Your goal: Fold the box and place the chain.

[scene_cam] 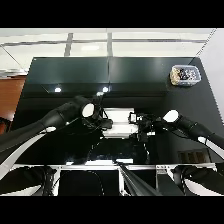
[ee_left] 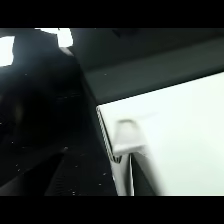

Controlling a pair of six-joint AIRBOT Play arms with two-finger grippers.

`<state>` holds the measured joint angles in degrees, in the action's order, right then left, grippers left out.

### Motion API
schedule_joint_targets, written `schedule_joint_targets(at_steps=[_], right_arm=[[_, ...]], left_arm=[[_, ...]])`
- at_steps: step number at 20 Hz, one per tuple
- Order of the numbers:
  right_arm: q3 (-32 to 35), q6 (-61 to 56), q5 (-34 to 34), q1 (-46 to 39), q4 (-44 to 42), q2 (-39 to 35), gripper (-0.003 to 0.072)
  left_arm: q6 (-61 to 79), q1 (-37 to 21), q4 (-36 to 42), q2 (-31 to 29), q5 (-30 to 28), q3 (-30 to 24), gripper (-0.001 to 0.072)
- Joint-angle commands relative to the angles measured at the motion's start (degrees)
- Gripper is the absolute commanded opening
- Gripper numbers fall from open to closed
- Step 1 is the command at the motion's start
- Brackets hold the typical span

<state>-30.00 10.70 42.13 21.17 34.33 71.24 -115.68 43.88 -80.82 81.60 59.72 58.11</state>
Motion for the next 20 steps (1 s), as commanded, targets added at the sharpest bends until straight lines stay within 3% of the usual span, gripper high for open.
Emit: schedule_joint_targets(at_steps=[1, 14, 15, 17, 20], right_arm=[[0.0, 0.0, 0.0, 0.1, 0.0, 0.0, 0.0480], [0.0, 0.0, 0.1, 0.1, 0.0, 0.0, 0.0480], [0.0, 0.0, 0.1, 0.1, 0.0, 0.0, 0.0480], [0.0, 0.0, 0.1, 0.1, 0.0, 0.0, 0.0480], [0.0, 0.0, 0.1, 0.1, 0.0, 0.0, 0.0480]], left_arm=[[-8.0, 3.3, -7.1, 2.6, 6.6, 4.2, 0.0452], [-14.8, 3.3, 0.8, 6.6, 5.0, 4.9, 0.0442], [-14.7, 3.3, 0.8, 6.9, 4.8, 5.1, 0.0435], [-14.5, 3.3, 0.7, 6.9, 4.9, 5.6, 0.0352], [-14.5, 3.3, 0.6, 6.9, 5.0, 6.8, 0.0350]])
